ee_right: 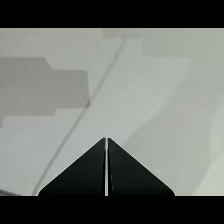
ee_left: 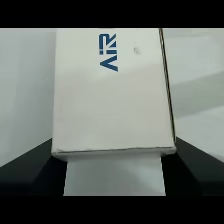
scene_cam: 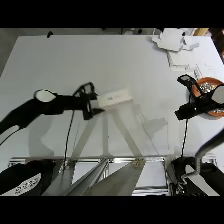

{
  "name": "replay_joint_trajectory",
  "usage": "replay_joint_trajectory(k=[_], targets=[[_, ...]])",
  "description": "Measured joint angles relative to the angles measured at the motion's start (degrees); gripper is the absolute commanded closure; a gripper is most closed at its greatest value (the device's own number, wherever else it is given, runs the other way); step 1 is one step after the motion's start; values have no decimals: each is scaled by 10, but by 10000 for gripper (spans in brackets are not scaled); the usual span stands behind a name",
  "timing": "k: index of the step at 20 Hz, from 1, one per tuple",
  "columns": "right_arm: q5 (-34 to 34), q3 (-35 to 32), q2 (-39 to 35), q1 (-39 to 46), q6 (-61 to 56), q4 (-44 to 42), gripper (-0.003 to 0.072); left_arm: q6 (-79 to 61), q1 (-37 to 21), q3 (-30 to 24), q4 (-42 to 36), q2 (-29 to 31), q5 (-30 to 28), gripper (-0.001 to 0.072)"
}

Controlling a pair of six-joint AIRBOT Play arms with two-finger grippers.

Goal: Fold the box and place the chain.

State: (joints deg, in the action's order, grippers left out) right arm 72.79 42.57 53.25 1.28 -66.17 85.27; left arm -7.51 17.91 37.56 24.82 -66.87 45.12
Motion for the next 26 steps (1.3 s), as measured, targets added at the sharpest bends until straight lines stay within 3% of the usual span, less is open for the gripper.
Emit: replay_joint_trajectory(k=[5, 11, 16, 20, 21, 26], targets=[[0, 0, 0, 0, 0, 0, 669, 226, -174, 0, 167, 89, -5, 400], [0, 0, 0, 0, 0, 0, 669, 467, -326, 0, 356, 112, 0, 365], [0, 0, 0, 0, 0, 0, 669, 571, -360, 0, 448, 115, 40, 347], [0, 0, 0, 0, 0, 0, 669, 600, -366, -10, 470, 115, 71, 44], [0, 0, 0, 0, 0, 0, 669, 606, -367, -15, 472, 115, 78, 16], [0, 0, 0, 0, 0, 0, 669, 625, -367, -32, 480, 122, 101, 15]])
